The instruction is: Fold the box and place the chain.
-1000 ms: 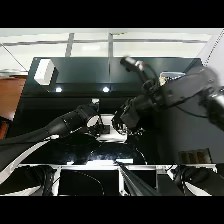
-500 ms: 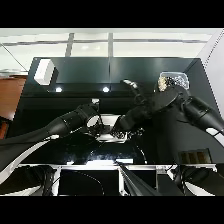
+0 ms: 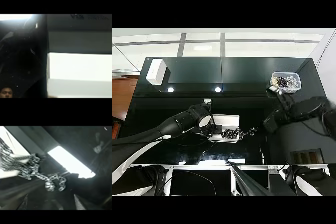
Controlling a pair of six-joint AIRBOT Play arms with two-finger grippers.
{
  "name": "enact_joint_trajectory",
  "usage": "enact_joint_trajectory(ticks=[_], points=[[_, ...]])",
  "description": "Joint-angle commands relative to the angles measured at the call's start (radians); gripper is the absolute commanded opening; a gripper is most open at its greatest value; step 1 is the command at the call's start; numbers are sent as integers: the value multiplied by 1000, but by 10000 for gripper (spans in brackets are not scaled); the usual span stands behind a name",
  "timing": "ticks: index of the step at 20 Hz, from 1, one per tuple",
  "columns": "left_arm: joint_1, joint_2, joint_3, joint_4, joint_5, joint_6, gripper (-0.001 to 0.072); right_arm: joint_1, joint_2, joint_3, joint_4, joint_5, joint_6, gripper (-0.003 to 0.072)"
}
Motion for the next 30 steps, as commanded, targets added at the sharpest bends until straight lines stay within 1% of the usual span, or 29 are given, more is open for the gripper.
enact_joint_trajectory(ticks=[1, 5, 8, 10, 16, 20, 23, 24, 25, 26, 27, 28, 29, 30], points=[[-3, 1, 0, -1, -5, 0, 27, 98, 8, -102, 21, 230, -283, 704], [-5, 0, 0, -1, -4, 0, 27, 320, -61, -104, 59, 292, -473, 701], [-5, 0, 0, 0, -4, 0, 27, 402, -114, -115, 60, 385, -542, 701], [-5, 0, 0, 0, -5, 0, 27, 410, -121, -117, 59, 419, -546, 701], [-5, 0, 0, 0, 0, 0, 27, 410, -167, -118, 62, 435, -558, 695], [-5, 0, 0, 0, 0, -3, 27, 413, -191, -118, 64, 480, -571, 695], [-5, 0, 0, 0, 2, -12, 27, 413, -208, -118, 66, 480, -571, 694], [-5, 0, 0, 0, 2, -12, 27, 413, -207, -118, 66, 483, -570, 636], [-5, 0, 0, 0, 2, -12, 27, 413, -207, -117, 66, 479, -567, 470], [-5, 0, 0, 0, 1, -12, 27, 412, -207, -117, 66, 467, -565, 277], [-5, 1, 0, 0, -1, -12, 27, 412, -203, -117, 64, 453, -550, 136], [-5, 1, 0, 0, -1, -12, 27, 412, -193, -117, 59, 442, -537, 43], [-5, 1, 0, 0, -1, -12, 27, 412, -177, -117, 52, 433, -526, 22], [-5, 0, 0, 0, -1, -11, 27, 410, -156, -117, 36, 429, -505, 22]])
